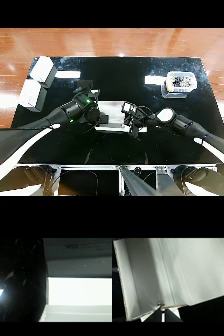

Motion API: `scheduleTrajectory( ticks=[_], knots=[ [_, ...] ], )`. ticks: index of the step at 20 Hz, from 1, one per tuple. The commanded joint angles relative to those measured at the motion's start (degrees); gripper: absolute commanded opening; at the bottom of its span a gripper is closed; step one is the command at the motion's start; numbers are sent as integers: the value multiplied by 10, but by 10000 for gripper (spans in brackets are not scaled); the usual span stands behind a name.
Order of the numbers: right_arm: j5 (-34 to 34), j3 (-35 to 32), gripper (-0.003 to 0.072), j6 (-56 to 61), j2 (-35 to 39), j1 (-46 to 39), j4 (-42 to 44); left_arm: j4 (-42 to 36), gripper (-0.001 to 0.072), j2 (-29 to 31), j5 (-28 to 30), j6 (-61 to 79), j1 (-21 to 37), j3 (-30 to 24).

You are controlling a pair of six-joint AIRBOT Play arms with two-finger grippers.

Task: Fold the box and place the chain.

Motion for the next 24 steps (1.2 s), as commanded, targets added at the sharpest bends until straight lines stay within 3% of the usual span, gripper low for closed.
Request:
scheduleTrajectory(
  ticks=[1,7,14,22,23,24],
  knots=[
    [0,0,34,-3,-1,3,3,-1,27,0,-1,-1,0,0],
    [0,0,34,-6,-4,3,6,-3,27,0,-3,-1,-1,0],
    [-9,0,34,-70,-23,3,86,-3,27,0,-3,-1,-1,0],
    [-9,0,36,-72,-24,3,90,-3,27,0,-3,-1,-1,0],
    [-9,0,143,-72,-24,3,89,-3,27,0,-3,-1,-1,0],
    [-9,0,358,-72,-24,3,89,-3,27,0,-3,-1,-1,0]
  ],
)
